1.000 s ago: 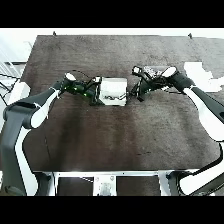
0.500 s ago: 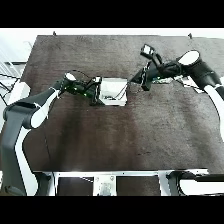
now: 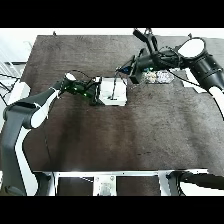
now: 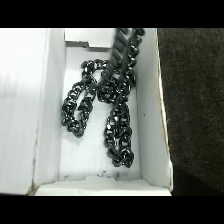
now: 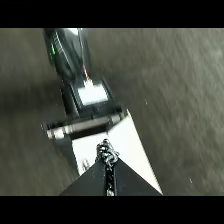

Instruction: Fold the box and place the chain.

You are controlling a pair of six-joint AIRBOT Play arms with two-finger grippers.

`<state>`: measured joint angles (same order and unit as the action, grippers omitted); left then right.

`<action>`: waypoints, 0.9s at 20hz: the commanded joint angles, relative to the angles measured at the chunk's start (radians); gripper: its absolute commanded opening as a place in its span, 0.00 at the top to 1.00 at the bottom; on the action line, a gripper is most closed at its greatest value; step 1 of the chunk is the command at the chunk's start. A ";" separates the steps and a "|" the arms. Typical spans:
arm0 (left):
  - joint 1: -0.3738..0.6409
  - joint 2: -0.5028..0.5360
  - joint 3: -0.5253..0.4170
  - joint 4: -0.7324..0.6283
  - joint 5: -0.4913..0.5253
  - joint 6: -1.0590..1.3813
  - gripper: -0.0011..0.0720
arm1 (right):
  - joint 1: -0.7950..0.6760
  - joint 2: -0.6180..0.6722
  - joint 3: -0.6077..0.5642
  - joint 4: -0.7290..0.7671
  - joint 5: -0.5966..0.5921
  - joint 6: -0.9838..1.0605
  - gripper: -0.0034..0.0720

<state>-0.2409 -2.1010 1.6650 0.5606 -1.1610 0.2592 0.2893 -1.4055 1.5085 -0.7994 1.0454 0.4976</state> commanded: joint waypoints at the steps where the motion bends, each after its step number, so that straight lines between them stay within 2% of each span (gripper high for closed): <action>1: 0.001 0.000 0.000 0.000 0.000 0.000 0.13 | 0.068 0.002 0.001 -0.053 -0.089 0.095 0.94; 4: 0.001 0.000 0.000 0.000 0.000 0.000 0.13 | 0.077 -0.018 -0.016 -0.114 -0.096 0.169 0.94; 7: 0.000 0.000 0.000 0.000 0.000 0.000 0.13 | 0.077 -0.056 -0.047 -0.112 -0.109 0.176 0.94; 11: 0.000 0.000 0.000 0.000 0.000 0.000 0.13 | 0.077 -0.129 -0.080 -0.109 -0.185 0.176 0.94; 15: 0.001 0.000 0.000 0.000 0.000 0.000 0.13 | 0.078 -0.221 -0.083 -0.067 -0.185 0.175 0.93; 16: 0.000 0.000 0.000 0.000 0.000 0.000 0.13 | 0.077 -0.239 -0.083 -0.076 -0.185 0.172 0.80; 17: 0.000 0.000 0.000 0.000 0.000 0.000 0.13 | 0.074 -0.251 -0.083 -0.107 -0.185 0.172 0.51; 18: 0.000 0.000 0.000 0.000 0.000 0.000 0.13 | 0.069 -0.251 -0.083 -0.145 -0.185 0.172 0.46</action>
